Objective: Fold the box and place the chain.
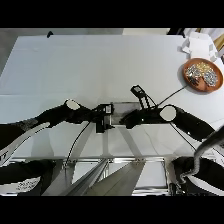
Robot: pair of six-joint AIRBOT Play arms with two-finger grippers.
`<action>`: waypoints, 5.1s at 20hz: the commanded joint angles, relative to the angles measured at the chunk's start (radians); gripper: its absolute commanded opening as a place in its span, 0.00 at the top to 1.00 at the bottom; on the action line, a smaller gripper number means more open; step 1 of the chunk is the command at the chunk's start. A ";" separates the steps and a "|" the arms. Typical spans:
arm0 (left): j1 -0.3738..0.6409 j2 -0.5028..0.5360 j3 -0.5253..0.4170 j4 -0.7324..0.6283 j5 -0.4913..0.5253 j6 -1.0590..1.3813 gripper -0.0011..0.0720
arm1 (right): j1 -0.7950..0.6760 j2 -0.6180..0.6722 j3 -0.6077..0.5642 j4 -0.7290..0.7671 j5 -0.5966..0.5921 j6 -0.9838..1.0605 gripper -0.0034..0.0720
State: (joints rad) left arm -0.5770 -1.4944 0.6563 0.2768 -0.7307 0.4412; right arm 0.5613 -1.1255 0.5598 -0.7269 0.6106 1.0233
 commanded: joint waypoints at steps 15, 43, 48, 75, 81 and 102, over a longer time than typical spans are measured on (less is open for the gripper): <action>0.000 0.001 0.000 0.000 0.000 0.000 0.55 | -0.452 0.221 0.095 -0.704 0.290 0.421 0.64; 0.000 0.001 0.000 0.000 0.000 0.000 0.55 | -0.461 -0.107 0.116 -0.735 0.089 0.416 0.94; 0.000 0.001 0.000 0.000 0.000 0.000 0.55 | -0.461 0.064 0.116 -0.734 0.147 0.416 0.94; 0.000 0.001 0.000 0.000 -0.006 0.000 0.55 | -0.460 0.675 0.115 0.210 0.476 -0.045 0.94; 0.000 0.001 0.000 0.000 -0.006 0.000 0.55 | -0.309 0.439 0.115 0.183 0.404 -0.150 0.94; 0.000 0.001 0.000 0.000 -0.006 0.000 0.55 | -0.077 0.008 0.138 -0.127 0.249 -0.039 0.72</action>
State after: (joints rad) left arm -0.5770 -1.4944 0.6563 0.2768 -0.7372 0.4412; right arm 0.4858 -1.1149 0.6815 -0.8001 0.8326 0.9363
